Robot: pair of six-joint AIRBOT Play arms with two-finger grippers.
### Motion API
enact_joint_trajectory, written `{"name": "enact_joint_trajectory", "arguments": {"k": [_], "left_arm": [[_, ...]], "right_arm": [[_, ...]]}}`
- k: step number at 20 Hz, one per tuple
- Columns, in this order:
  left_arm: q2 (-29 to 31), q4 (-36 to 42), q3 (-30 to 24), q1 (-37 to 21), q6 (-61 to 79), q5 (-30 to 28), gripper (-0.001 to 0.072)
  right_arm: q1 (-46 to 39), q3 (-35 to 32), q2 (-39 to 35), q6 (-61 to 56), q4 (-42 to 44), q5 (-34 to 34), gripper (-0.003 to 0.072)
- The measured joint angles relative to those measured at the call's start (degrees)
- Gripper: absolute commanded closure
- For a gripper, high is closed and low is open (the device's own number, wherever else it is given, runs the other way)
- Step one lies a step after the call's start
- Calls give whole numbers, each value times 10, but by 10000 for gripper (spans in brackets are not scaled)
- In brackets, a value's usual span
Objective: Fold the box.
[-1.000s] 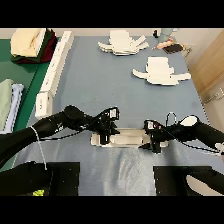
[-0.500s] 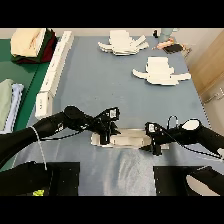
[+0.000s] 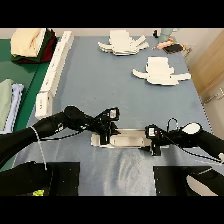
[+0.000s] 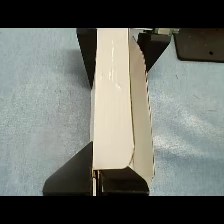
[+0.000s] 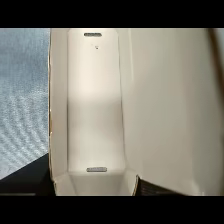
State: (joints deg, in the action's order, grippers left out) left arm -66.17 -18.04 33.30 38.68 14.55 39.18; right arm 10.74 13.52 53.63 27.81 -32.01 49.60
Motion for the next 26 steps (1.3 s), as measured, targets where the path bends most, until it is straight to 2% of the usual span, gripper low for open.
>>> {"name": "enact_joint_trajectory", "arguments": {"k": [6, 7, 8, 9, 15, 17, 20, 21, 22, 24, 26], "left_arm": [[0, 0, 0, -1, 0, 0, 692], [0, 0, 0, -1, 0, 0, 691], [0, 0, 0, -1, 0, 0, 692], [0, 0, 0, -1, 0, 0, 692], [0, 0, 0, -1, 0, -1, 692], [0, 0, 0, -1, 0, -1, 692], [0, 0, 0, -1, 0, -2, 692], [0, 1, 0, -1, 0, -2, 692], [0, 1, 0, -1, 0, -3, 692], [0, 1, 0, -1, 0, -4, 691], [0, 1, 0, -1, 0, -3, 691]], "right_arm": [[3, -4, -1, 14, 10, -15, 214], [4, -5, -1, 15, 10, -17, 268], [4, -5, -1, 16, 11, -19, 363], [4, -5, -1, 16, 11, -21, 394], [4, -5, -1, 16, 13, -26, 380], [4, -5, -1, 16, 14, -26, 177], [4, -5, -1, 7, 16, -32, 142], [4, -5, -1, 4, 19, -37, 83], [4, -5, -1, -3, 21, -42, 76], [4, -5, -1, -19, 23, -50, -24], [4, -4, -1, -35, 23, -54, -23]]}}
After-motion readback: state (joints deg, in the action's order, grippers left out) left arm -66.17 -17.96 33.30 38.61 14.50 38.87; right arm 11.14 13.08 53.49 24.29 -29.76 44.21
